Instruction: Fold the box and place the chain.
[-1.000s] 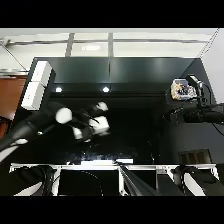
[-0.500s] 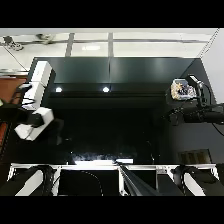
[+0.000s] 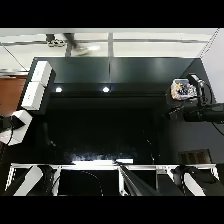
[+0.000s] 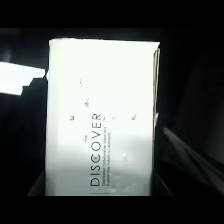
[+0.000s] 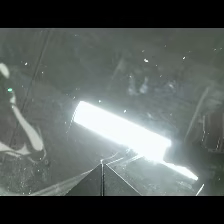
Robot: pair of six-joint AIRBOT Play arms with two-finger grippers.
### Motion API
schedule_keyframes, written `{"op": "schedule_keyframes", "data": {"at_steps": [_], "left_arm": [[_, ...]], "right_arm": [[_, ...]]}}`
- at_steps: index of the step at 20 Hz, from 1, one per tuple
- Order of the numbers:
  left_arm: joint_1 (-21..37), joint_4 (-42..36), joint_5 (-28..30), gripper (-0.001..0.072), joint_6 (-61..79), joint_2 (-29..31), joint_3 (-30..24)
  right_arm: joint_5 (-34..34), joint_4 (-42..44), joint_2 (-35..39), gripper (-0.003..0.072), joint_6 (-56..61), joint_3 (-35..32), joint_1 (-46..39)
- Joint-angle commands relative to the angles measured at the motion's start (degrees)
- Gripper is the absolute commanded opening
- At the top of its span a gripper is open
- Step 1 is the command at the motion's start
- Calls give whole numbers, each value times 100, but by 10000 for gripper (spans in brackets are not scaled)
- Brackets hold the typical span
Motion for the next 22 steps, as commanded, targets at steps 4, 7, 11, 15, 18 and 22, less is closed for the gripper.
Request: {"op": "schedule_keyframes", "data": {"at_steps": [4,7,11,15,18,22], "left_arm": [[35,-918,1602,254,1231,-17,-654],[-68,-914,2096,254,1357,-111,-702],[-334,-940,2382,254,1368,-295,-702],[-708,-938,2820,466,1394,-715,-695],[-809,-935,3213,606,1305,-708,-651],[-793,-907,2778,719,964,-343,-214]], "right_arm": [[-278,0,2,3,0,0,2],[-428,0,2,3,2,0,2],[-549,-2,2,3,0,-2,2],[-835,-22,0,4,0,-26,2],[-846,-22,0,3,0,-26,2],[-758,2,2,4,0,-22,2]]}}
